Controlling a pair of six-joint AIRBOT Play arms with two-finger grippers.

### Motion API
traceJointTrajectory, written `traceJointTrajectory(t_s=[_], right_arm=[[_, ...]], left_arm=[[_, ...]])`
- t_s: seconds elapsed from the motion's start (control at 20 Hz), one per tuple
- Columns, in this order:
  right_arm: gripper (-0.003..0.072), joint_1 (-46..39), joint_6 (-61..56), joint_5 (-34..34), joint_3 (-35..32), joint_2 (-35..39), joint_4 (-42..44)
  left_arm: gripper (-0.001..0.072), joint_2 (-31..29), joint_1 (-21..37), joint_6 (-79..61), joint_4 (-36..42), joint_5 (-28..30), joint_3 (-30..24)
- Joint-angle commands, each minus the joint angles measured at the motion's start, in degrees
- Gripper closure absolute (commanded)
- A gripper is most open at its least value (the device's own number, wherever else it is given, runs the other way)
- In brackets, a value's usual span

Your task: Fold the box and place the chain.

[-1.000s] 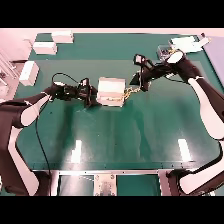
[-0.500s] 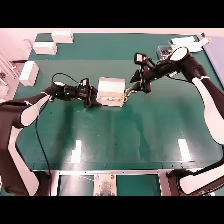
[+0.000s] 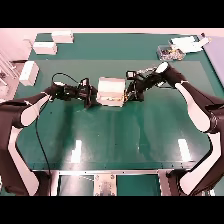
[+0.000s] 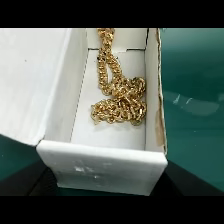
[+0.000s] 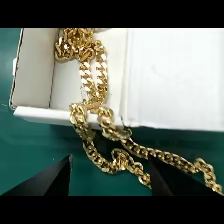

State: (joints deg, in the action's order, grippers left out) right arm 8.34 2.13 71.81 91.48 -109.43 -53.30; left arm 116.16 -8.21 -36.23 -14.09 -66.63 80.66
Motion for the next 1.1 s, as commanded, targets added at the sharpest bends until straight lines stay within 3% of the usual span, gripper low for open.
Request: traceJointTrajectory(t_s=[0.0, 0.1, 0.45, 0.55, 0.6, 0.75, 0.8, 0.85, 1.0, 1.05], right_arm=[[0.0108, 1.2, 1.0, -0.9, 0.0, -1.6, -0.1], [0.0063, 1.4, 1.2, -0.9, 0.0, -1.9, -0.1], [0.0066, 2.3, 1.1, -4.3, 0.0, -2.9, -0.2], [0.0136, 1.9, 0.2, -4.3, 0.0, -2.9, -0.8], [0.0217, 1.6, -0.4, -4.3, 0.0, -2.8, -1.4], [0.0226, 1.0, -1.1, -4.2, 0.0, -2.8, -3.6], [0.0253, 1.0, -1.3, -4.2, 0.0, -2.8, -4.3], [0.0329, 1.0, -1.5, -4.2, 0.0, -2.8, -4.6], [0.0355, 1.0, -1.9, -4.0, 0.0, -2.8, -4.9], [0.0428, 0.9, -1.9, -4.0, 0.0, -2.8, -4.9]], left_arm=[[0.0227, 0.0, 0.0, 0.0, 0.0, 0.0, 0.0], [0.0227, 0.0, 0.0, 0.0, 0.0, 0.0, 0.0], [0.0227, 0.0, 0.0, 0.0, 0.0, 0.0, 0.0], [0.0227, 0.0, 0.0, 0.0, 0.0, 0.0, 0.0], [0.0227, 0.0, 0.0, 0.0, 0.0, 0.0, 0.0], [0.0226, 0.0, 0.0, 0.0, 0.0, 0.0, 0.0], [0.0227, 0.0, 0.0, 0.0, 0.0, 0.0, 0.0], [0.0227, 0.0, 0.0, 0.0, 0.0, 0.0, 0.0], [0.0227, 0.0, 0.0, 0.0, 0.0, 0.0, 0.0], [0.0227, 0.0, 0.0, 0.0, 0.0, 0.0, 0.0]])
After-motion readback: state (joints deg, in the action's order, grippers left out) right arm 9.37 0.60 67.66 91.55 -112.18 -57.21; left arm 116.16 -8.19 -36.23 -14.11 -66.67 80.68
